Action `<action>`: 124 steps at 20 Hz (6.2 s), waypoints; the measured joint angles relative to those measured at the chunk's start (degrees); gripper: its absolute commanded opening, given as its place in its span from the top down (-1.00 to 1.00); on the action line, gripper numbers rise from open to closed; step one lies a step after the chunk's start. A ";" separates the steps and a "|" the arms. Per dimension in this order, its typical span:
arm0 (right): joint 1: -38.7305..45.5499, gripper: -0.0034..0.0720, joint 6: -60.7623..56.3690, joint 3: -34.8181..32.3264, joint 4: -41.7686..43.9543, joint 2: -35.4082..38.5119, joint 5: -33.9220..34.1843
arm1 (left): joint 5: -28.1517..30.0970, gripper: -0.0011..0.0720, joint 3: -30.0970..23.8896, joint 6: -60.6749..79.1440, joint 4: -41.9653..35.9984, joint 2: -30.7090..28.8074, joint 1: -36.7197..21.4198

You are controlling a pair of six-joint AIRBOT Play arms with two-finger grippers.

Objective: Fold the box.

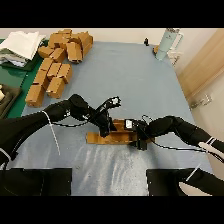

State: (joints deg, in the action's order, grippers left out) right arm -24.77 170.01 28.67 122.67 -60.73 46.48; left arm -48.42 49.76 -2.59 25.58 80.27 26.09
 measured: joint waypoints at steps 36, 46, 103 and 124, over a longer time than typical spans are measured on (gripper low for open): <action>0.79 -0.27 -0.02 -1.55 0.52 0.92 -2.45 | -0.11 0.94 0.00 0.00 0.07 0.00 0.00; 0.79 -0.27 0.00 -1.55 0.55 0.92 -2.45 | -0.09 0.94 0.00 0.00 0.04 0.00 0.00; 0.76 -0.27 -0.02 -1.53 0.17 0.92 -2.47 | -3.65 0.94 10.10 -64.81 9.94 8.68 -0.72; 0.76 -0.27 -0.02 -1.53 0.11 0.92 -2.47 | 1.05 -0.96 -15.91 -3.74 10.05 -23.89 -2.40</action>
State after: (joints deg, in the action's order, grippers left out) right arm -24.01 169.99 27.14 122.78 -59.81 44.01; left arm -47.37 33.85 -6.33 35.64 56.38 23.68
